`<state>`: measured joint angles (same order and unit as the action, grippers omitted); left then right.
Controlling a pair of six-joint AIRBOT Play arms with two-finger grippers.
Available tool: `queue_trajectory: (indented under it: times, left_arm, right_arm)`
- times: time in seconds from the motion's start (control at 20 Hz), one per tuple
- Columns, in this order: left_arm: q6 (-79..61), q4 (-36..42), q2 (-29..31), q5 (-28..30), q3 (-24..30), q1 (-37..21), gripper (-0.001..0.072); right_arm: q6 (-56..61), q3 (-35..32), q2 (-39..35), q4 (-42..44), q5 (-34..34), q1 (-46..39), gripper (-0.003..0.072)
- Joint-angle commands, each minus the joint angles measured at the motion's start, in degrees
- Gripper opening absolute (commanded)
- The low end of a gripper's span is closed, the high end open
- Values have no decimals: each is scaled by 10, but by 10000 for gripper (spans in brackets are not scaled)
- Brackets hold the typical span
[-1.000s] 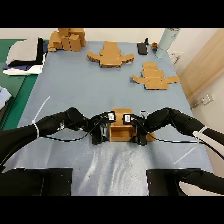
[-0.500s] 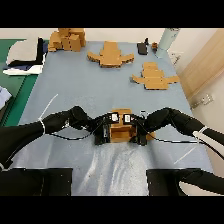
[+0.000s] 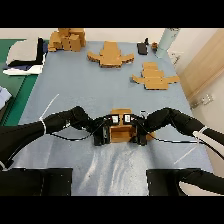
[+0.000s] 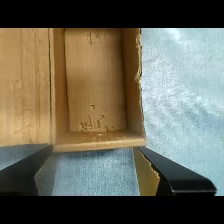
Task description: Fold the box.
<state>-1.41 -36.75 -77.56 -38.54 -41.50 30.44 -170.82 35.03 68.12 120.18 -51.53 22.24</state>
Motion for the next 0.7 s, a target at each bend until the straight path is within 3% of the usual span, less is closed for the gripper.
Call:
queue_trajectory:
  times: [0.0, 0.65]
  left_arm:
    - [10, -18, 0, -15, 0, -2, 698]
    - [18, 0, -1, 31, -6, 35, 698]
  right_arm:
    - [0, 0, 0, 0, 0, 0, 571]
    - [0, 0, 0, 0, 0, 0, 571]
